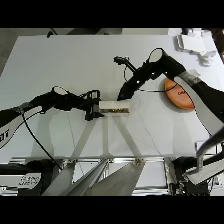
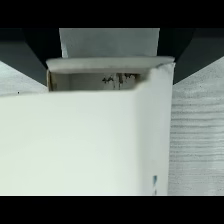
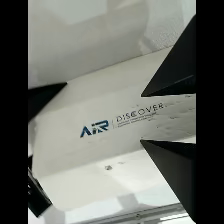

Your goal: Fold the box and place the chain.

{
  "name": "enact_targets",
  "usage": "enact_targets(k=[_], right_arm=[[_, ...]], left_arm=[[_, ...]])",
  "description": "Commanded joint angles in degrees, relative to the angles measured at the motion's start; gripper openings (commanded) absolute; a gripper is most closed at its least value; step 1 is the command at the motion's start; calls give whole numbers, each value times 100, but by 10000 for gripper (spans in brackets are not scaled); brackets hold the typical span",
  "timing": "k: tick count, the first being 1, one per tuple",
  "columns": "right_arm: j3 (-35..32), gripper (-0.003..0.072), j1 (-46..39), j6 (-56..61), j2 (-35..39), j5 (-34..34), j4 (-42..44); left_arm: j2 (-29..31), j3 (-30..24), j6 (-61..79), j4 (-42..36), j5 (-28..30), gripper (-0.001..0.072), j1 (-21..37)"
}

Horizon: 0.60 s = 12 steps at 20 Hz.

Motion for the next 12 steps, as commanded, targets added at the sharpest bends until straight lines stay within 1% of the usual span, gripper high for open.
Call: enact_targets(k=[1, 3, 5, 8, 10, 12], right_arm=[[-203, 310, 66, -815, 144, 11, 13], [-688, 325, 155, -1344, 509, -476, 26], [-1346, 348, 258, -1856, 968, -1132, 37], [-2159, 347, 433, -2131, 1611, -2124, 72], [-2435, 346, 551, -2146, 1904, -2551, 74], [-2597, 341, 669, -2258, 2000, -2949, -2]], left_arm=[[4, 2, 2, 0, 0, 108, 0], [4, 2, 2, 0, 0, 108, 0], [2, 2, 2, 0, 2, 108, 0], [4, 2, 2, 0, 0, 108, 0], [4, 2, 2, 0, 2, 108, 0], [4, 2, 2, 0, 0, 108, 0]])
